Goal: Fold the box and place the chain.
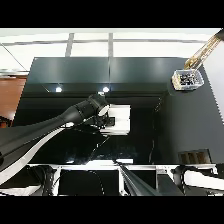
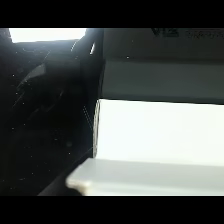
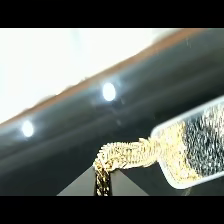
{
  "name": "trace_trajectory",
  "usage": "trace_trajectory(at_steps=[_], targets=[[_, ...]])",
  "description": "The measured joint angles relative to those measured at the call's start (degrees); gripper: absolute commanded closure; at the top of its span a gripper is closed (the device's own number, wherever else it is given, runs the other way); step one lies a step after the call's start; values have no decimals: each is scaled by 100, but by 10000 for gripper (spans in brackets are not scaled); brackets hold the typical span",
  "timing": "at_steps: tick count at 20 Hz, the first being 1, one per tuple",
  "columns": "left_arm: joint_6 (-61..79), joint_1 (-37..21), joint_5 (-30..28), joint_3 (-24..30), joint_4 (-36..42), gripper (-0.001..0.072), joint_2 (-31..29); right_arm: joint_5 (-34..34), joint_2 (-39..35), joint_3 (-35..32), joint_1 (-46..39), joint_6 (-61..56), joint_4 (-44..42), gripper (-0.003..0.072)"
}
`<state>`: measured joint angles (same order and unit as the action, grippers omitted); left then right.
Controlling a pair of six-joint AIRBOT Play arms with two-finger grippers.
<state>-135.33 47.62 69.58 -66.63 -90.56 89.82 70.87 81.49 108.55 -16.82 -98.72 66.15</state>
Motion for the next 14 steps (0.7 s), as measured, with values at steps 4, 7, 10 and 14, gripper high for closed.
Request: trace_trajectory(at_steps=[4,7,10,14], targets=[[0,0,-2,0,0,681,0,170,-610,28,9,203,-151,673],[2,0,-4,0,0,680,0,699,-1001,28,33,503,-323,672],[4,0,-13,0,0,681,0,1460,-1357,0,214,844,-428,672],[7,0,-31,0,0,680,0,2212,-1939,-540,745,1132,-535,672]])
